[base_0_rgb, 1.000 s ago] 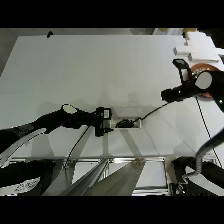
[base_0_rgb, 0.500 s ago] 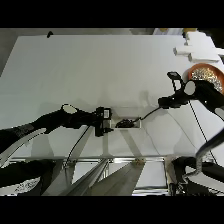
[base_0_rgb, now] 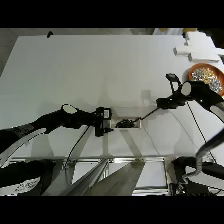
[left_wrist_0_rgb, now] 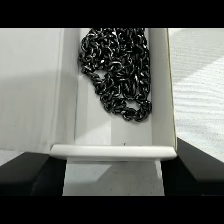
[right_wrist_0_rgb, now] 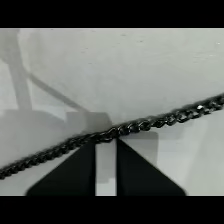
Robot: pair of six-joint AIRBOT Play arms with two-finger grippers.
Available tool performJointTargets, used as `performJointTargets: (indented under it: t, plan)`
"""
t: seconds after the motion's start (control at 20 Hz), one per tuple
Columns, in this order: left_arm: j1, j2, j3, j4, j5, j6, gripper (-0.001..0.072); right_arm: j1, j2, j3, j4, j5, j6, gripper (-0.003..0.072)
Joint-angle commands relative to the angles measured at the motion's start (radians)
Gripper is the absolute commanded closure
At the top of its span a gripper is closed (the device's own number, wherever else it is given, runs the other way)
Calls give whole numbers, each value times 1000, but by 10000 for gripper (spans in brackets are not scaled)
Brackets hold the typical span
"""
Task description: Fold the box and place the chain.
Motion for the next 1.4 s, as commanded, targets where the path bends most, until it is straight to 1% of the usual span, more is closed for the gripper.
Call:
performJointTargets:
  t: [0.0, 0.15, 0.4, 0.55, 0.7, 0.85, 1.0, 1.2, 1.35]
  plan:
    - [0, 0, 0, 0, 0, 0, 636, 0, -12, -2, -14, 32, -19, 673]
    - [0, 0, 0, 0, 0, 0, 636, 0, 37, -2, -13, 49, -32, 673]
    - [0, 0, 0, 0, 0, 0, 636, 20, 239, -2, -1, 103, -33, 673]
    - [0, 0, 0, 0, 0, 0, 636, 95, 363, -3, 21, 176, -34, 673]
    - [0, 0, 0, 0, 0, 0, 636, 204, 453, -3, 50, 235, -34, 673]
    - [0, 0, 0, 0, 0, 0, 636, 307, 515, -3, 198, 232, -43, 673]
    - [0, 0, 0, 0, 0, 0, 636, 389, 527, -3, 354, 213, -60, 673]
    - [0, 0, 0, 0, 0, 0, 636, 479, 527, -3, 423, 122, -60, 673]
    - [0, 0, 0, 0, 0, 0, 636, 520, 526, -3, 509, 53, -68, 673]
